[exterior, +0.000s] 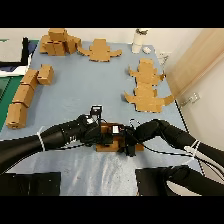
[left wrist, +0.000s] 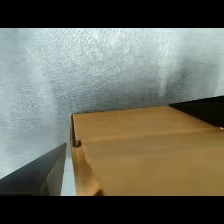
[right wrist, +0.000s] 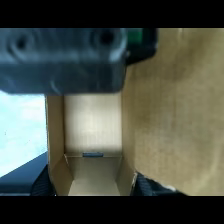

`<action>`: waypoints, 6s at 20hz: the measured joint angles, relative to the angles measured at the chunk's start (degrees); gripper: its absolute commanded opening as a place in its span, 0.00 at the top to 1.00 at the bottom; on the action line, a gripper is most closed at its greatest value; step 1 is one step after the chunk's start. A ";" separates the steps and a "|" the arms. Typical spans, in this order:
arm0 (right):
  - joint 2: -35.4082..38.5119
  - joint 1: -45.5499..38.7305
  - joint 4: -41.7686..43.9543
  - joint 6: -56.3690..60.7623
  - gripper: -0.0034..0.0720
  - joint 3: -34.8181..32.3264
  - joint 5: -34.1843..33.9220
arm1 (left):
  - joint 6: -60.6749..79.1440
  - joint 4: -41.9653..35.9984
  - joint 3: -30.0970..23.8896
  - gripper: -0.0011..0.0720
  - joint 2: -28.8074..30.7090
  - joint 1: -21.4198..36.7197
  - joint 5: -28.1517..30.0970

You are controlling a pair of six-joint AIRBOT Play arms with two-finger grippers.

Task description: Fold the box.

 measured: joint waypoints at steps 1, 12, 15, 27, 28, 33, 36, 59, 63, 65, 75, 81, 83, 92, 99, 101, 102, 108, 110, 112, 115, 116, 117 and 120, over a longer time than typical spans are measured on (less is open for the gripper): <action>0.00 0.00 0.00 -0.02 0.27 0.00 0.00 | -0.15 -0.02 0.15 0.24 -0.46 -0.11 -0.20; 0.02 0.00 -0.04 0.13 0.27 0.00 -0.07 | -0.79 0.33 0.52 0.97 -3.21 -0.35 -1.62; 0.02 0.00 -0.04 0.04 0.27 0.00 -0.04 | -0.74 0.13 0.52 0.97 -3.30 -0.35 -1.42; 0.00 0.02 0.07 -0.07 0.27 0.00 -0.02 | 0.92 -2.34 2.56 0.08 -2.67 0.33 -3.96; 0.00 0.02 0.07 -0.09 0.27 0.00 -0.02 | 1.49 -2.69 2.86 0.08 -2.38 0.81 -5.38; 0.00 0.02 0.04 -0.04 0.27 0.00 -0.02 | 8.61 -6.93 3.48 0.08 -0.79 4.22 -10.84; 0.00 0.02 0.02 -0.04 0.27 0.00 -0.02 | 13.42 -9.16 3.56 0.08 0.44 6.03 -13.68; 0.00 0.02 0.02 -0.02 0.27 0.00 0.00 | 99.78 -36.48 -15.54 0.95 15.17 28.55 -8.33; 0.00 0.02 0.00 -0.02 0.27 0.02 0.00 | 127.99 -42.73 -21.79 0.03 17.35 28.20 2.43; 0.00 0.02 0.00 -0.02 0.27 0.02 0.00 | 138.86 -47.01 -24.11 0.03 17.14 28.00 4.63; 0.00 0.02 0.02 -0.02 0.27 0.02 0.02 | 154.94 -56.28 -26.99 0.03 12.39 24.70 13.64; 0.00 0.02 0.00 0.00 0.27 0.02 0.00 | 155.91 -58.88 -27.10 0.03 11.61 21.75 15.65; 0.00 0.02 0.00 -0.02 0.27 0.02 0.02 | 155.99 -59.63 -27.10 0.03 11.15 20.92 16.22; 0.00 0.02 0.02 -0.02 0.27 0.02 0.00 | 156.32 -61.09 -26.93 0.03 8.37 18.78 18.84; 0.00 0.02 -0.02 -0.04 0.27 0.02 0.00 | 156.32 -61.31 -26.93 0.37 8.15 18.53 19.61; 0.00 0.02 -0.02 -0.04 0.27 0.02 0.02 | 156.34 -61.35 -26.91 0.37 8.15 18.53 19.63; 0.00 0.02 -0.02 -0.04 0.27 0.02 0.00 | 156.34 -61.42 -26.91 0.37 8.15 18.53 19.65; 0.00 0.02 -0.02 -0.02 0.27 0.02 0.00 | 156.52 -61.68 -26.91 0.37 8.13 18.53 19.65; 0.00 0.02 -0.02 -0.02 0.27 0.02 0.00 | 156.36 -61.68 -26.91 0.37 8.13 18.53 19.65; 0.00 0.02 -0.02 -0.04 0.27 0.02 0.00 | 156.26 -61.70 -26.91 0.37 8.13 18.53 19.65; 0.00 0.02 0.00 -0.02 0.27 0.02 0.02 | 156.12 -61.72 -26.91 0.37 8.13 18.53 19.65; 0.00 0.02 0.00 -0.02 0.27 0.02 0.00 | 156.10 -61.72 -26.91 0.37 8.13 18.53 19.63; 0.02 0.02 0.00 -0.02 0.27 0.02 0.00 | 156.06 -61.75 -26.91 0.37 8.13 18.51 19.65; 0.00 0.02 0.00 0.00 0.27 0.02 0.02 | 156.01 -61.75 -26.91 0.37 8.13 18.53 19.63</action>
